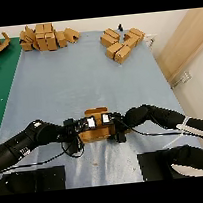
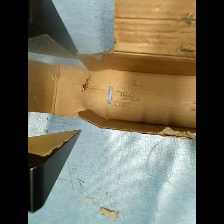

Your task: Fold the box.

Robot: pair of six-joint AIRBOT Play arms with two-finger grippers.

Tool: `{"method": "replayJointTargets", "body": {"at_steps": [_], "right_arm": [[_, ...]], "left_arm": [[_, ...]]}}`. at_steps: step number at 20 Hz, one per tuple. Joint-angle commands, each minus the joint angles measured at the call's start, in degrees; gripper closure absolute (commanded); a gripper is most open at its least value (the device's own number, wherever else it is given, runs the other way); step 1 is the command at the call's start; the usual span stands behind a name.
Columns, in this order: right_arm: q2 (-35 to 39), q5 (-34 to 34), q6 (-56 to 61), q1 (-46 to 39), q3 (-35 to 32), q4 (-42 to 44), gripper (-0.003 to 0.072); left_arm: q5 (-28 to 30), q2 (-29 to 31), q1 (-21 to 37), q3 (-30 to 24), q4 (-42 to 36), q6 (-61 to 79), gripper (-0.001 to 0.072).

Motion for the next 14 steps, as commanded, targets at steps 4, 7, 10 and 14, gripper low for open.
{"method": "replayJointTargets", "body": {"at_steps": [4, 7, 10, 14], "right_arm": [[0.0, 0.0, 0.0, 0.0, 0.0, 0.0, 0.0121], [0.0, 0.0, 0.0, 0.0, 0.0, 0.0, 0.0121], [0.0, -0.1, 0.0, 0.0, 0.0, 0.0, 0.0121], [0.0, -0.1, 0.0, 0.0, 0.0, 0.0, 0.0121]], "left_arm": [[0.8, 0.0, 0.0, 0.0, -0.7, -0.2, 0.0046], [2.0, 0.0, 0.0, 0.0, -1.5, -0.9, 0.0046], [0.8, 1.3, 1.1, -1.3, -3.0, 0.5, 0.0047], [0.7, 11.1, 8.5, -10.5, -15.5, 17.5, 0.0047]]}}
